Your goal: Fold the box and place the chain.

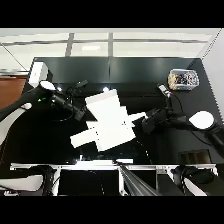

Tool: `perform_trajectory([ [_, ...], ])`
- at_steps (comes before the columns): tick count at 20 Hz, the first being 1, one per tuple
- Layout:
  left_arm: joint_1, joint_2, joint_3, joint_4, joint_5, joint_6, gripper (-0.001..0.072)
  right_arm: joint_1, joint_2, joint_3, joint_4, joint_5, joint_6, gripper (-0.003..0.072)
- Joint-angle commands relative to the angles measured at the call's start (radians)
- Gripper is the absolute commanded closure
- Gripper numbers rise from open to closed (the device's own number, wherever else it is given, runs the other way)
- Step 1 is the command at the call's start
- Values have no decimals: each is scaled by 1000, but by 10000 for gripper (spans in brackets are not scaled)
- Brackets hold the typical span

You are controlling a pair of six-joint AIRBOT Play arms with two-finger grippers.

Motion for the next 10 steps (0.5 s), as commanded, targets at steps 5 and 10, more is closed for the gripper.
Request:
perform_trajectory([
  [5, -162, 176, -94, 21, 257, 560, 686, -15, 0, 105, -282, -162, -34, -17],
  [10, -255, 119, -95, 69, 574, 573, 683, -14, -3, 104, -63, -180, -56, -17],
])
